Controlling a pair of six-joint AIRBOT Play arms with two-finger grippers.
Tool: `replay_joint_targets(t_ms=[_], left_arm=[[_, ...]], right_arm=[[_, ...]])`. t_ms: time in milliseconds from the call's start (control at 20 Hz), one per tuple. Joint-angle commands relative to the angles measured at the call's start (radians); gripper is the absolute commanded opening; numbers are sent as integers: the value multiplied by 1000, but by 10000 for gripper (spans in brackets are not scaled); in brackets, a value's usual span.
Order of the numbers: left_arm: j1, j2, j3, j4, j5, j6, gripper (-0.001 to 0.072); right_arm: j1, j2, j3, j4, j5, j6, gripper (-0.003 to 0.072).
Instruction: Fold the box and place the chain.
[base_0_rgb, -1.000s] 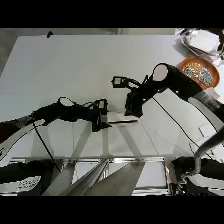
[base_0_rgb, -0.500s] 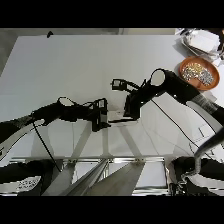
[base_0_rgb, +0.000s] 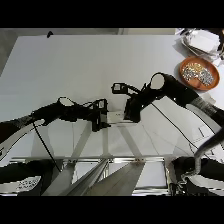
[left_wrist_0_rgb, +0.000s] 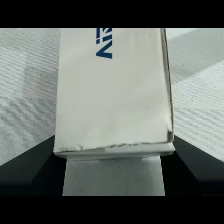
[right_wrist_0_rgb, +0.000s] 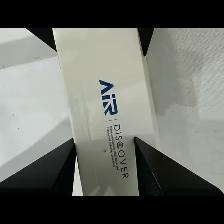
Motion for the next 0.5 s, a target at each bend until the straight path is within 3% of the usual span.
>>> replay_joint_targets(t_ms=[0,450], left_arm=[[0,0,0,-2,-1,-4,88],[0,0,0,-2,-1,-4,88]], right_arm=[[4,17,-6,-4,-10,2,341],[4,20,-34,-76,-38,16,342]])
